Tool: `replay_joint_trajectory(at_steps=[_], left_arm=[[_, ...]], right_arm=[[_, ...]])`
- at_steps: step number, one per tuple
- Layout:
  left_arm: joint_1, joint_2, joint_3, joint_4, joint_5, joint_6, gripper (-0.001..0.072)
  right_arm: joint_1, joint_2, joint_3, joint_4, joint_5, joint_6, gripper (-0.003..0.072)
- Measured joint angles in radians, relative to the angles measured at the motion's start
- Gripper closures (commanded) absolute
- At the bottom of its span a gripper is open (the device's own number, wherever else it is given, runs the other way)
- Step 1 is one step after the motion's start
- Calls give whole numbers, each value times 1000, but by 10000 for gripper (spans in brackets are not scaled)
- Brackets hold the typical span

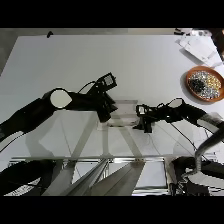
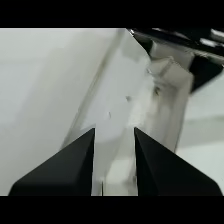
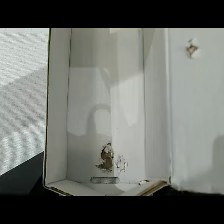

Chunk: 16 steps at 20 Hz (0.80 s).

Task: Fold the box and place the chain.

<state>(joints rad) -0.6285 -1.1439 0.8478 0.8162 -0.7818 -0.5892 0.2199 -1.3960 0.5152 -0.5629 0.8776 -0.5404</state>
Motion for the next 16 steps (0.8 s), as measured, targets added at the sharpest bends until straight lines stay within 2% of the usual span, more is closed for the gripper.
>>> replay_joint_trajectory(at_steps=[3, 7, 14, 15, 16], left_arm=[[29, 31, 0, 116, -132, -81, 438], [35, 18, -6, 198, -221, -98, 438], [54, -67, -14, 224, -257, -6, 433], [61, -74, -15, 226, -261, 3, 411], [68, -80, -19, 234, -264, 16, 352]], right_arm=[[0, 0, 0, 0, 0, 1, 346], [0, 0, 0, 1, 0, 1, 346], [0, 0, 0, 1, 0, 2, 346], [0, 0, 0, 1, 0, 2, 346], [0, 0, 0, 1, 0, 2, 346]])
